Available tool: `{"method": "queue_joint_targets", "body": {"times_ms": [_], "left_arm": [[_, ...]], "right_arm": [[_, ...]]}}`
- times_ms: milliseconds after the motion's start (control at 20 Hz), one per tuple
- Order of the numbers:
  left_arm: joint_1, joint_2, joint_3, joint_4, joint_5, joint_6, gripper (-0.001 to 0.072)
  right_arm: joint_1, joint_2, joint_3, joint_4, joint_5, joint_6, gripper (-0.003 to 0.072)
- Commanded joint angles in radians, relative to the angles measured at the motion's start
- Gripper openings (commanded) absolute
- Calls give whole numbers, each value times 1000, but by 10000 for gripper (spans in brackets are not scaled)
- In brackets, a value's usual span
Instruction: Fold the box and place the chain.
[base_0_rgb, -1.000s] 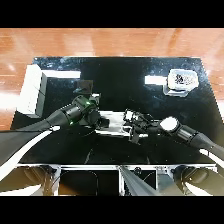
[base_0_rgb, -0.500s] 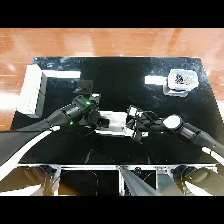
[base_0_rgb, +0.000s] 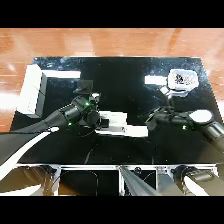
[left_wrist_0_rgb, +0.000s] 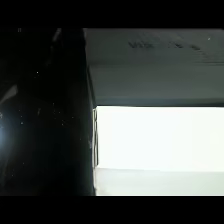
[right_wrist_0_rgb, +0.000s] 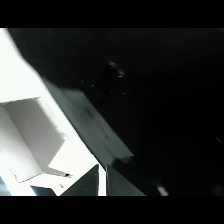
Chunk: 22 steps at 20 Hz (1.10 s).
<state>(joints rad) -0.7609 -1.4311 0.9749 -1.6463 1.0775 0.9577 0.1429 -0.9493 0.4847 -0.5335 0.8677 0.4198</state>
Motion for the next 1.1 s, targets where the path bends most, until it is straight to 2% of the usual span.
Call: {"method": "queue_joint_targets", "body": {"times_ms": [0, 150, 300, 350, 500, 800, 1050], "left_arm": [[1, 18, -2, 45, -8, 0, 22], [-1, 18, -15, 33, -48, -1, 22], [-2, 18, -17, 37, -69, 0, 22], [-2, 18, -17, 37, -71, 0, 22], [-2, 18, -17, 36, -69, 1, 22], [-2, 13, -17, 33, -61, 12, 21], [-2, -6, -17, 31, -65, 19, 22]], "right_arm": [[-171, 37, 1, -1, 129, 183, 62], [-334, 37, 0, -158, 163, 595, 62], [-370, 33, -34, -371, 242, 806, 60], [-360, 26, -63, -378, 258, 828, 35], [-275, -28, -114, -356, 237, 831, 34], [-133, -146, -98, -254, 86, 835, 34], [-51, -151, -86, -219, 30, 833, 34]]}}
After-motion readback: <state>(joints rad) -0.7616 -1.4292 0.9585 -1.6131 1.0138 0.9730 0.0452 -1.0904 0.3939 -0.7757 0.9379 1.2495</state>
